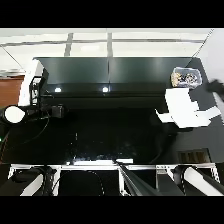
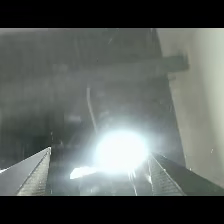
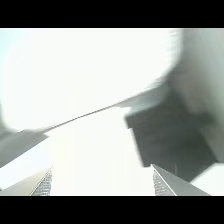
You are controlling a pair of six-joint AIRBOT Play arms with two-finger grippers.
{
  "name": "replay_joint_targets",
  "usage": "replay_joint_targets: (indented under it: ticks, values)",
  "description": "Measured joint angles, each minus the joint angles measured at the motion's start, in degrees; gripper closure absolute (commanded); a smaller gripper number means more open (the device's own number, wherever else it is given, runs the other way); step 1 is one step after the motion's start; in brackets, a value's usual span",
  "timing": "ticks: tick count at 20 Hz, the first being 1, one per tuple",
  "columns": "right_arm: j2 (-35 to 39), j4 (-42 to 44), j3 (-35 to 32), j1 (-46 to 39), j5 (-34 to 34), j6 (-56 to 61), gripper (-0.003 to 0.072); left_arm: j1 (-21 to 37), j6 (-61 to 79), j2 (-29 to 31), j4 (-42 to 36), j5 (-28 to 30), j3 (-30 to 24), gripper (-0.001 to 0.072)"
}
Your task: Fold the box and place the chain.
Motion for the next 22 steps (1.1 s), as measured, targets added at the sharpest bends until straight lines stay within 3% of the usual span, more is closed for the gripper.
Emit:
replay_joint_targets:
  ticks: [3, 6, 10, 14, 15, 18, 22]
  values:
    - [-9.1, -1.1, 9.2, -15.0, 9.7, -1.9, -0.0033, 0.0, -2.4, 0.0, 1.1, -1.8, 0.2, 0.0002]
    - [-20.2, 2.2, 18.9, -22.0, 23.5, -11.0, -0.0032, -0.1, -3.7, 0.0, 1.1, -2.6, 0.2, 0.0002]
    - [-29.1, 5.1, 25.1, -21.4, 35.1, -21.6, -0.0032, -0.3, -3.9, 0.0, 0.9, -3.3, 0.2, 0.0002]
    - [-33.4, 3.2, 26.8, -16.9, 38.2, -26.9, -0.0033, -0.3, -4.0, 0.0, 0.9, -3.4, 0.2, 0.0002]
    - [-34.1, 2.1, 27.0, -15.7, 38.2, -27.6, 0.0018, -0.3, -4.0, 0.0, 0.9, -3.5, 0.2, 0.0002]
    - [-35.3, -0.9, 27.5, -12.9, 37.6, -28.8, 0.0681, -0.3, -4.0, 0.0, 0.9, -3.5, 0.2, 0.0003]
    - [-35.1, -1.6, 28.6, -11.3, 39.8, -30.3, 0.0673, -0.9, -3.9, 0.0, 0.9, -3.8, 0.2, 0.0003]
